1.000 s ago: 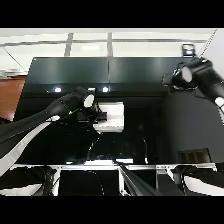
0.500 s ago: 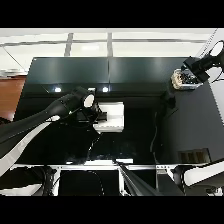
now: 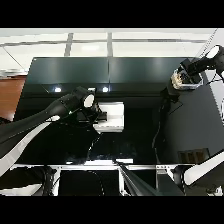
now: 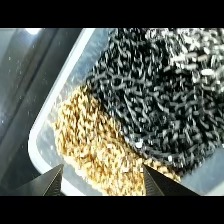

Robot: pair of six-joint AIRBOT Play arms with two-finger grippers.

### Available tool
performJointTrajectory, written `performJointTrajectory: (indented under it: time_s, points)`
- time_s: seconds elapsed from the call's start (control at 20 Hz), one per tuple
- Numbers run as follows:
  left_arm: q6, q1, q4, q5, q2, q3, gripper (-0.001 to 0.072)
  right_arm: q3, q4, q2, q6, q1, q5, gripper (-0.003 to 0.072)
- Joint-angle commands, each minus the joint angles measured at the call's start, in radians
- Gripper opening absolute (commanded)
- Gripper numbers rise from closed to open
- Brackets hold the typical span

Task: Fold the box and place the chain.

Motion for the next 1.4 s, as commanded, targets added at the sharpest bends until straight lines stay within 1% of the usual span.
performJointTrajectory:
  time_s: [0.0,0.05,0.1,0.15,0.2,0.25,0.4,0.5,0.65,0.85,1.0,1.15,1.35]
  points:
    - [0.000,0.000,0.000,0.000,0.000,0.001,0.0023,0.003,0.013,-0.033,-0.002,0.000,-0.008,0.0534]
    - [0.000,0.000,0.000,0.000,0.000,0.001,0.0023,0.003,0.034,-0.041,-0.016,0.002,-0.010,0.0527]
    - [0.000,0.000,0.000,0.000,0.000,0.001,0.0023,0.003,0.057,-0.046,-0.035,0.002,-0.019,0.0361]
    - [0.000,0.000,0.000,0.000,0.000,0.001,0.0023,0.003,0.076,-0.046,-0.067,0.001,-0.026,0.0167]
    - [0.000,0.000,0.000,0.000,0.000,0.001,0.0023,0.008,0.085,-0.045,-0.095,0.000,-0.016,0.0113]
    - [0.000,0.000,0.000,0.000,0.000,0.001,0.0023,0.018,0.083,-0.042,-0.106,-0.002,0.010,0.0014]
    - [0.000,0.000,0.000,0.000,0.000,0.001,0.0023,0.022,0.073,0.008,-0.198,-0.006,0.058,0.0013]
    - [0.000,0.000,0.000,0.000,0.000,0.001,0.0023,0.022,0.067,0.073,-0.299,-0.011,0.095,0.0013]
    - [0.000,0.000,0.000,0.000,0.000,0.001,0.0023,0.022,0.013,0.208,-0.402,-0.011,0.183,0.0012]
    - [0.000,0.000,0.000,0.000,0.000,0.001,0.0023,0.022,-0.007,0.406,-0.500,-0.011,0.267,0.0012]
    - [0.000,0.000,0.000,-0.002,0.000,0.001,0.0023,0.021,-0.006,0.546,-0.552,-0.011,0.339,0.0012]
    - [0.000,0.000,0.000,-0.001,0.000,0.001,0.0023,0.021,0.025,0.670,-0.554,-0.011,0.357,0.0011]
    - [0.000,0.000,0.000,-0.002,0.000,0.001,0.0024,0.012,0.073,0.791,-0.576,0.027,0.396,0.0011]
